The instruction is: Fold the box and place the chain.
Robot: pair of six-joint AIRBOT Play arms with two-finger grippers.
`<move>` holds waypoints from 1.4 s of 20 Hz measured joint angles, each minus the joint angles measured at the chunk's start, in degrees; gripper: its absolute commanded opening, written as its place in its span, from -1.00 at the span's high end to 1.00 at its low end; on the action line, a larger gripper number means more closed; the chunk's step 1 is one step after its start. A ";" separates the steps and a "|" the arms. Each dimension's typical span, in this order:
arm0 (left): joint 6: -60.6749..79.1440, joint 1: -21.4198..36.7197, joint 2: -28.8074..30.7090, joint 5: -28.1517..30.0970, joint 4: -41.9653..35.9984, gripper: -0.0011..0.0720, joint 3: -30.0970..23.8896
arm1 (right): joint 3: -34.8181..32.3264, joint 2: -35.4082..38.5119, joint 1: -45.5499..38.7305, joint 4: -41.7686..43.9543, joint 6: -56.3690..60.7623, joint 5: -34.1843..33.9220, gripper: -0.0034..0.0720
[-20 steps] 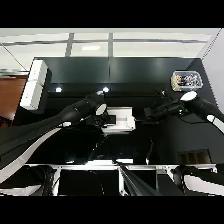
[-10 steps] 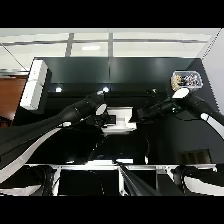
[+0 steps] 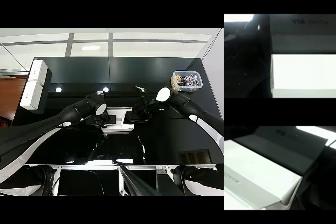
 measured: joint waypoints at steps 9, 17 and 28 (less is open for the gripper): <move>0.02 0.00 0.02 0.07 -0.02 0.89 0.00 | 3.72 -0.09 6.34 -12.70 15.23 0.81 -0.17; -0.02 0.00 0.02 0.04 -0.02 0.89 0.00 | 7.80 -2.34 15.80 -32.70 36.76 1.14 0.13; -0.20 0.00 0.00 -0.24 -0.31 0.89 0.00 | 8.24 -5.92 17.62 -35.08 45.75 3.23 0.87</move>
